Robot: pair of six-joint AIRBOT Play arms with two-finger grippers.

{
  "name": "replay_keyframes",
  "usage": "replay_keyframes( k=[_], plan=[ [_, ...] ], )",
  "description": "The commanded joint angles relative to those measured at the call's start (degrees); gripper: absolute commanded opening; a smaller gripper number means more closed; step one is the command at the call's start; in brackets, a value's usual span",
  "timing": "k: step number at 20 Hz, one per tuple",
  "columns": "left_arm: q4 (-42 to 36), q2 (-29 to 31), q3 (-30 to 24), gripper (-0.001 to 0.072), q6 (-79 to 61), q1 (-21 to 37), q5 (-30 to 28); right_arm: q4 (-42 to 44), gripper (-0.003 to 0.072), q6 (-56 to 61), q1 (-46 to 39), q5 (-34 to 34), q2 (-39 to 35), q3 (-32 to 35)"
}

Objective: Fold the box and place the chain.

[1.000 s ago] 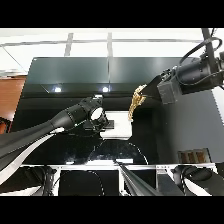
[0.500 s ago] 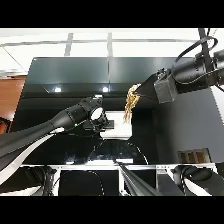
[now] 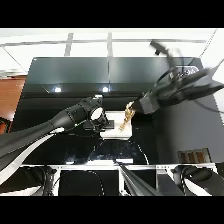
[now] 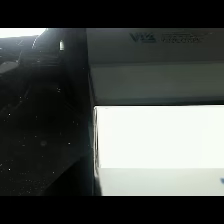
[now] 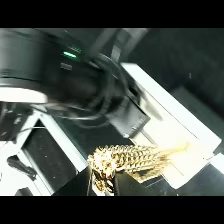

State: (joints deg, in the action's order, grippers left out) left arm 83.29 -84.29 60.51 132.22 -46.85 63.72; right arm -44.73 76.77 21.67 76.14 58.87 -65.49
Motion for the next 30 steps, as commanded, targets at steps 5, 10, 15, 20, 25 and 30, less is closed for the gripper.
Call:
replay_keyframes(
  k=[5, 10, 15, 20, 25, 30],
  plan=[
    [0.02, 0.00, 0.02, 0.0024, -0.02, 0.00, -0.02, 0.13, 0.0014, 1.57, 3.06, -16.98, 0.46, 19.04],
    [0.00, 0.00, 0.02, 0.0024, 0.00, 0.02, -0.04, -2.10, 0.0316, 2.91, 2.51, -16.11, 0.44, 19.34],
    [-0.15, 0.00, 0.02, 0.0024, -0.02, 0.13, 0.04, -6.54, 0.0315, 2.67, -2.38, -12.72, 0.44, 19.34],
    [0.33, 1.68, 2.40, 0.0586, -0.33, -0.31, 4.79, -6.54, 0.0316, 2.67, -2.38, -12.26, 0.44, 19.37],
    [16.00, 15.82, 1.79, 0.0711, -0.79, -2.38, 12.46, -6.56, 0.0316, 2.64, -2.38, -12.11, 0.44, 19.37],
    [18.64, 36.50, -17.25, 0.0710, -1.53, 12.66, 9.40, -7.67, 0.0315, 2.69, -2.38, -12.28, 0.44, 19.39]
  ],
)
